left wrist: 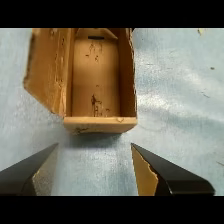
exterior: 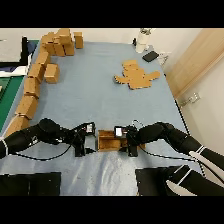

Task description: Fold the box.

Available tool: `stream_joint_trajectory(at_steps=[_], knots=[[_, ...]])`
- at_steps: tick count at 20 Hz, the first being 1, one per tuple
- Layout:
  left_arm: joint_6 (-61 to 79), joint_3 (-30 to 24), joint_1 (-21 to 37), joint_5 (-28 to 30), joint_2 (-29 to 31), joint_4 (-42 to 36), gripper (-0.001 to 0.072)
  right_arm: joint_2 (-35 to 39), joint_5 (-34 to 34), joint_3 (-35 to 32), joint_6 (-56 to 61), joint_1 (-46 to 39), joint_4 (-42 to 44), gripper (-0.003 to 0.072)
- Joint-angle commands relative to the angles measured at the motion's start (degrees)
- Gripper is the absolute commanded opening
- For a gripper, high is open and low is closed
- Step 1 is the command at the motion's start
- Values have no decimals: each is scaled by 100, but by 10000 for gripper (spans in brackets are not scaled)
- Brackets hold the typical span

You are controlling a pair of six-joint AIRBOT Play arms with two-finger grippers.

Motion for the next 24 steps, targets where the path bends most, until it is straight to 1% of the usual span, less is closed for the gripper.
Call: stream_joint_trajectory(at_steps=[1,2,4,5,10,14,19,22,24], knots=[[293,-22,-188,114,-76,-219,692,4,2,2,2,2,2,510],[291,-22,-271,197,-76,-227,692,4,2,2,2,2,2,510],[280,-22,-452,592,-81,-238,692,4,2,2,2,2,2,510],[260,-22,-514,688,-81,-240,692,4,2,2,2,2,2,510],[262,-20,-774,706,-149,-284,692,4,2,2,2,2,2,510],[192,37,-844,841,-219,-284,692,4,2,2,2,2,2,510],[168,48,-844,857,-227,-310,691,4,2,2,2,2,2,510],[-267,155,-844,896,-310,-302,691,4,2,2,2,2,2,510],[-595,232,-844,1056,-378,-254,691,4,2,2,2,2,2,510]])
